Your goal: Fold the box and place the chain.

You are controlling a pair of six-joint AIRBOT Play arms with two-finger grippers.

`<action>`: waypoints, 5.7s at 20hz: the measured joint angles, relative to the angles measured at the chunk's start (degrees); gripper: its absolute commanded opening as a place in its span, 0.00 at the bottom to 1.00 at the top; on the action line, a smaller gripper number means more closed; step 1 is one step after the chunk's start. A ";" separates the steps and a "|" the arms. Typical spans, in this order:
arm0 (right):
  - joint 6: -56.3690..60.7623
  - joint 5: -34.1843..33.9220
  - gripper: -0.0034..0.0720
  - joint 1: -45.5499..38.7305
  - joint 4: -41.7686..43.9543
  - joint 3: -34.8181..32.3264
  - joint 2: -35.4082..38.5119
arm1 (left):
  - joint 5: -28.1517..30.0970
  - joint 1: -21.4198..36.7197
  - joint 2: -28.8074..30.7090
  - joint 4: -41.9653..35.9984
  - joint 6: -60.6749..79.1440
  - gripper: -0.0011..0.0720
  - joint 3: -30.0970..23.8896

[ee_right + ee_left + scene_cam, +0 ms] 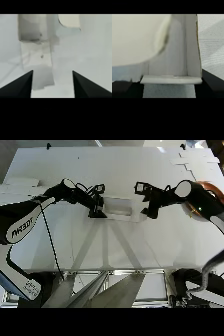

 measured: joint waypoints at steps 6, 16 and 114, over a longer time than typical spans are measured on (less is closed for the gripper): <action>9.31 1.33 0.06 1.73 -2.56 0.04 2.36 | 0.00 0.00 0.00 0.00 0.00 0.45 0.00; 9.03 -16.02 0.06 11.43 8.59 0.24 1.22 | 0.00 0.00 0.00 0.02 0.00 0.45 0.00; -40.81 -16.79 0.37 1.86 39.56 -10.99 -8.31 | 0.00 0.02 0.00 0.00 0.00 0.45 0.00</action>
